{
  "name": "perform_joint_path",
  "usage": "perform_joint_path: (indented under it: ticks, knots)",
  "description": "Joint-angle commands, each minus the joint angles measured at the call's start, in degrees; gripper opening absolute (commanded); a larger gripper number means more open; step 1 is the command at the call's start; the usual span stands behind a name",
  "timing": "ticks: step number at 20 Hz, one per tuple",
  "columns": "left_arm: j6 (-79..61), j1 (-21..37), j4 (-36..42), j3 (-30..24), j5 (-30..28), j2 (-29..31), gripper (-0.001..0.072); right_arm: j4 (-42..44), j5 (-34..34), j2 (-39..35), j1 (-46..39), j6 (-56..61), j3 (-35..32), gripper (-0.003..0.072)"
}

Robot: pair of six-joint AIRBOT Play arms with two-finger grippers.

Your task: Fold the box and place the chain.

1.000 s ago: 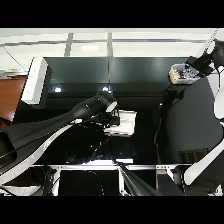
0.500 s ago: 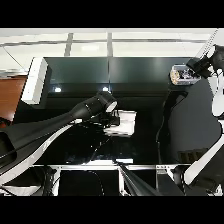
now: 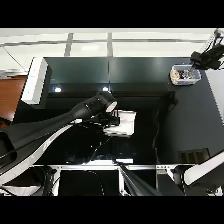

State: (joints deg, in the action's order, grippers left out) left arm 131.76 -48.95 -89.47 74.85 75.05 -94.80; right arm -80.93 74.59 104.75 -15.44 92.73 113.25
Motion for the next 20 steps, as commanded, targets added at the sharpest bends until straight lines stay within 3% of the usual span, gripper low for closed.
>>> perform_joint_path:
  ticks: [1, 4, 11, 20]
  knots:
    - [0.04, 0.07, -0.04, 0.02, -0.11, -0.02, 0.0026, 6.05, 0.07, -13.27, -0.09, -6.75, -8.35, 0.0013]
    - [0.07, 0.07, -0.04, 0.02, -0.11, -0.02, 0.0026, 12.07, -1.51, -24.83, -0.15, -9.29, -12.55, 0.0013]
    - [0.07, 0.07, -0.02, 0.02, -0.24, -0.02, 0.0026, 23.78, -1.79, -43.65, 1.22, -11.8, -12.57, 0.0012]
    - [0.04, 0.07, -0.02, 0.02, -0.24, -0.02, 0.0026, 24.09, 8.81, -51.45, 13.99, -14.12, -12.57, 0.0014]
